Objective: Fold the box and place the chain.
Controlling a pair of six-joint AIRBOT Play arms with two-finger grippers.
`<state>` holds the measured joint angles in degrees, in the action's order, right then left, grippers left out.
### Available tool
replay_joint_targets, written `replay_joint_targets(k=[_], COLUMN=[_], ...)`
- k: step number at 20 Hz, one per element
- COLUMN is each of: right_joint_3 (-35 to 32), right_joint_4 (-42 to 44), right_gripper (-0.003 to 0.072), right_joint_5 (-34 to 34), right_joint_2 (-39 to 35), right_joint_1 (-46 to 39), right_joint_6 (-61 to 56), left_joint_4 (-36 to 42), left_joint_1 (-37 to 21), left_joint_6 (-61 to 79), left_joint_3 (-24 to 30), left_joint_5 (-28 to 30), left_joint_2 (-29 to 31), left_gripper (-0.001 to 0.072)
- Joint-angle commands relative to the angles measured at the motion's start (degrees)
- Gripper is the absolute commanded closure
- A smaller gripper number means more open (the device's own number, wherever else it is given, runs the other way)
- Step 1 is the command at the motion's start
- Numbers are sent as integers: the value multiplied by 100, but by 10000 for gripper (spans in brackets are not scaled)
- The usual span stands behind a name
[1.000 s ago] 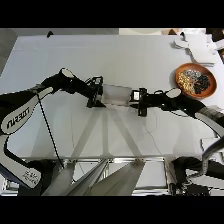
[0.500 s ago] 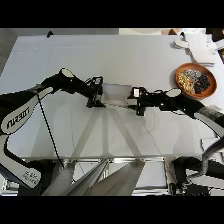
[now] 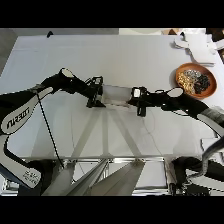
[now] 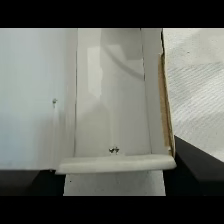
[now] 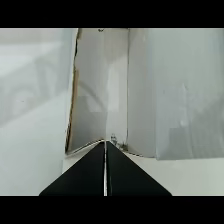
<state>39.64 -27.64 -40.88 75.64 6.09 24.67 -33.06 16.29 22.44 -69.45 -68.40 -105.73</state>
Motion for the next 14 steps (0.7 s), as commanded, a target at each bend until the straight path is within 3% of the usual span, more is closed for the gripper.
replay_joint_targets(k=[1,7,10,14], right_joint_3=[-2,-2,-4,-92], right_joint_4=[-1340,-2804,-3239,-3206], right_gripper=[673,673,673,676], right_joint_5=[-28,-81,-612,-1384], right_joint_2=[-614,-1794,-1792,-1523], right_joint_1=[-4,-745,-1609,-2192], right_joint_6=[-1515,-5722,-7416,-8476], left_joint_4=[0,0,0,0], left_joint_1=[0,0,0,0], left_joint_6=[2,2,2,2], left_joint_3=[2,2,2,2], left_joint_5=[2,2,2,2], left_joint_2=[2,2,2,2], left_gripper=[238,238,238,238])
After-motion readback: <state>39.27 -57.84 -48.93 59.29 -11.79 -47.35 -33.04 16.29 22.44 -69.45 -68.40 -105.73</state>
